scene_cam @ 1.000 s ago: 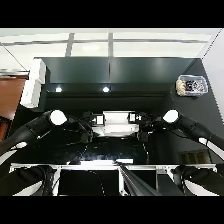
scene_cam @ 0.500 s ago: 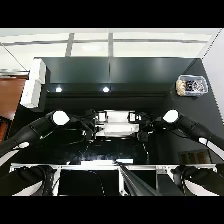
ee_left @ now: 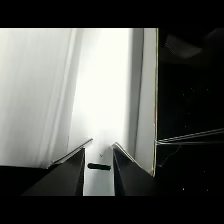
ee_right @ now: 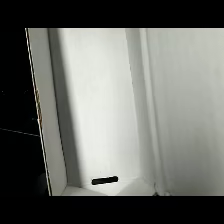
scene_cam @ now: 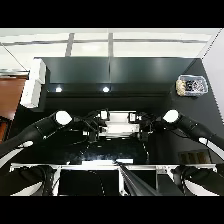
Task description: Fold the box and place the chain.
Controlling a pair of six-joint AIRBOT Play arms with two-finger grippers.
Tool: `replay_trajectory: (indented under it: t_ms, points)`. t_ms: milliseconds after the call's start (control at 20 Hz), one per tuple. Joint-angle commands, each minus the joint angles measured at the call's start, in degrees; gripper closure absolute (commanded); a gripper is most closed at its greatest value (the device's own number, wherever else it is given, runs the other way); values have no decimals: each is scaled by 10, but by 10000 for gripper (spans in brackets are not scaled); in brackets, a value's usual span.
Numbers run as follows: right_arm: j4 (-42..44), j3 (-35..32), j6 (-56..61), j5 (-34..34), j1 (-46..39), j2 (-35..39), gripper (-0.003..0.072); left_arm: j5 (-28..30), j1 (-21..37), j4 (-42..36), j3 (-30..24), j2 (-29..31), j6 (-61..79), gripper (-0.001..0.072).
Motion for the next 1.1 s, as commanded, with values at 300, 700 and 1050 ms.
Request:
replay_trajectory:
  t_ms: [300,700,1050]
  points:
    - [1,0,1,0,0,0,283,-1,-1,-31,0,-15,7,286]
    - [0,0,1,0,0,0,282,-10,-1,-19,6,-9,-3,488]
    - [1,0,1,0,0,0,283,-153,157,221,23,150,-369,684]
